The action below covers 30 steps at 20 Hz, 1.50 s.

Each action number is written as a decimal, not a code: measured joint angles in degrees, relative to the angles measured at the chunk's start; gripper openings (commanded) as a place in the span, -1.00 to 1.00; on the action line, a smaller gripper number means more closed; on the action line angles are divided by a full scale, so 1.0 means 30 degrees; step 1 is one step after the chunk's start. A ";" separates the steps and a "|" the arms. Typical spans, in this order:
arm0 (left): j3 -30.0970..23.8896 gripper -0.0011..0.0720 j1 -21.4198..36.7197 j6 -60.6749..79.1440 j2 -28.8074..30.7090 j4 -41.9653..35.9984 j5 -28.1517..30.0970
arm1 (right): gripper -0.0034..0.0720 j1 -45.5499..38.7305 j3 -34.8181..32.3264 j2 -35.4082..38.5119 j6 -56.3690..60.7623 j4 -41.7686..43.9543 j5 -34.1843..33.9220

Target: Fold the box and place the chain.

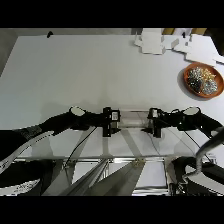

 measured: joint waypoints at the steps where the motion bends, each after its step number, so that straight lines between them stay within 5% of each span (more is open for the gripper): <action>1: 0.0000 -0.59 0.0000 0.0000 0.0000 0.0000 0.0000 | 0.14 0.0000 0.0000 -0.0007 0.0000 0.0007 0.0000; 8: 0.0000 -0.59 -0.0007 0.0000 0.0000 -0.0007 -0.0007 | 0.16 0.0000 0.0007 -0.0007 0.0007 0.0058 0.0175; 10: 0.0000 -0.59 -0.0007 0.0007 0.0000 0.0015 -0.0022 | 0.91 0.0000 0.0007 0.0000 0.0131 0.0015 0.0357; 16: 0.0007 -0.59 -0.0007 0.0029 0.0000 -0.0036 0.0036 | 0.93 0.0007 0.0000 0.1537 0.4102 -0.1909 -0.0189; 24: 0.0015 -0.59 -0.0007 -0.0015 0.0000 -0.0015 0.0015 | 0.90 0.0015 -0.0022 0.7220 1.0958 -0.7970 0.0393; 27: 0.0015 -0.59 -0.0007 -0.0015 0.0000 -0.0007 0.0000 | 0.66 0.0248 -0.0022 0.9034 1.2342 -0.8043 0.1086; 30: 0.0015 -0.59 -0.0007 -0.0015 0.0000 -0.0007 -0.0007 | -0.09 0.1129 -0.0022 1.0193 1.3639 -0.6812 0.1392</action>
